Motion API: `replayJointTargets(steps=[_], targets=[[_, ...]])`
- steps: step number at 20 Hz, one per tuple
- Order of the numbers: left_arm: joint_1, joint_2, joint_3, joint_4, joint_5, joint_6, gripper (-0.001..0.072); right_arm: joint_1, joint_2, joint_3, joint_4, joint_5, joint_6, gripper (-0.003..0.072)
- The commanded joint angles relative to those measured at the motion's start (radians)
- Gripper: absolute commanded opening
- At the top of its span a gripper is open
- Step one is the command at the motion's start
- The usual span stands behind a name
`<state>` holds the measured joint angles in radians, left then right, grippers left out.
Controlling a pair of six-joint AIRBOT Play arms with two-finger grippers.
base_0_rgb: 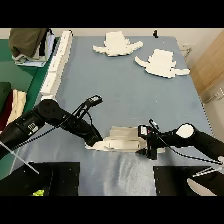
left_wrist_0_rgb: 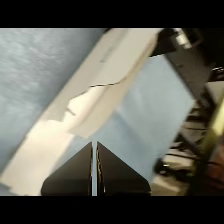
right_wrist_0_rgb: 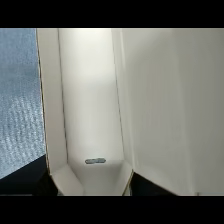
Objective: Fold the box.
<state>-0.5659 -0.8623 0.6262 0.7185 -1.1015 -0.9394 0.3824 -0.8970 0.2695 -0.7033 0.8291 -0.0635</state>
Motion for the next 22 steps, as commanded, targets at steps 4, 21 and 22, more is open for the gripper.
replayJointTargets(steps=[4,21,22], targets=[[-0.064,-0.077,0.014,-0.310,0.168,-0.247,0.0069,0.000,0.001,0.001,0.000,0.000,0.000,0.0507],[-0.064,-0.474,0.066,-0.358,0.307,-0.293,0.0045,0.000,0.001,0.001,0.000,0.000,0.000,0.0507],[-0.064,-0.487,0.066,-0.356,0.306,-0.292,0.0046,0.000,0.001,0.001,0.000,0.000,0.000,0.0506]])
